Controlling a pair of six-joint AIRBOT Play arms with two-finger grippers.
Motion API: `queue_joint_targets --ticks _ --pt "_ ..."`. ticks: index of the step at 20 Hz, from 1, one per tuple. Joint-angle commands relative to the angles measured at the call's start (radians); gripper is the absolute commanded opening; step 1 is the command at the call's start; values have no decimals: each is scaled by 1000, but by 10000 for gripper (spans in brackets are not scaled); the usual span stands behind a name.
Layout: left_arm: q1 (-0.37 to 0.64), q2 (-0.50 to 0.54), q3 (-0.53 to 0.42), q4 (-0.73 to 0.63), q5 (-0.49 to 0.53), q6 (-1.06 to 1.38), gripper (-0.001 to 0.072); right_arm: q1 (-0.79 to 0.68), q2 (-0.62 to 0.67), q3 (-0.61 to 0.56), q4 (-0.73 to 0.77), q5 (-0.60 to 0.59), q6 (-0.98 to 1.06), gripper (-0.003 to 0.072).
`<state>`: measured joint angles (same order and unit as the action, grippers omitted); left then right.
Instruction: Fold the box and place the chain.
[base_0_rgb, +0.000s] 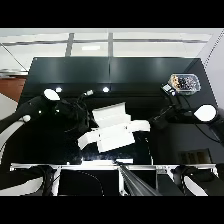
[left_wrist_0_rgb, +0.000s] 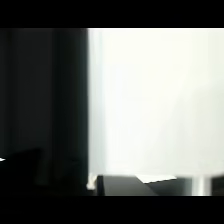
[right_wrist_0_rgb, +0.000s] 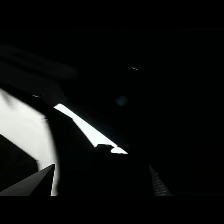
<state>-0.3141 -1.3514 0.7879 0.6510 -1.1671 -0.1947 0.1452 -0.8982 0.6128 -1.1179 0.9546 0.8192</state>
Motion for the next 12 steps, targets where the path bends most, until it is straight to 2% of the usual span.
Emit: queue_joint_targets --ticks 1,3,6,9,12 --pt "-122 110 -57 30 194 275 30 -43 4 23 -76 61 -266 706" --pt "-129 99 -89 33 207 287 30 -43 4 9 65 64 -430 706" --pt "-130 84 -133 77 293 309 29 -29 3 -21 236 74 -560 706" --pt "-130 82 -136 96 351 321 29 72 3 -58 238 70 -571 706" --pt "-130 56 -136 96 342 321 31 198 3 -120 239 2 -604 706"
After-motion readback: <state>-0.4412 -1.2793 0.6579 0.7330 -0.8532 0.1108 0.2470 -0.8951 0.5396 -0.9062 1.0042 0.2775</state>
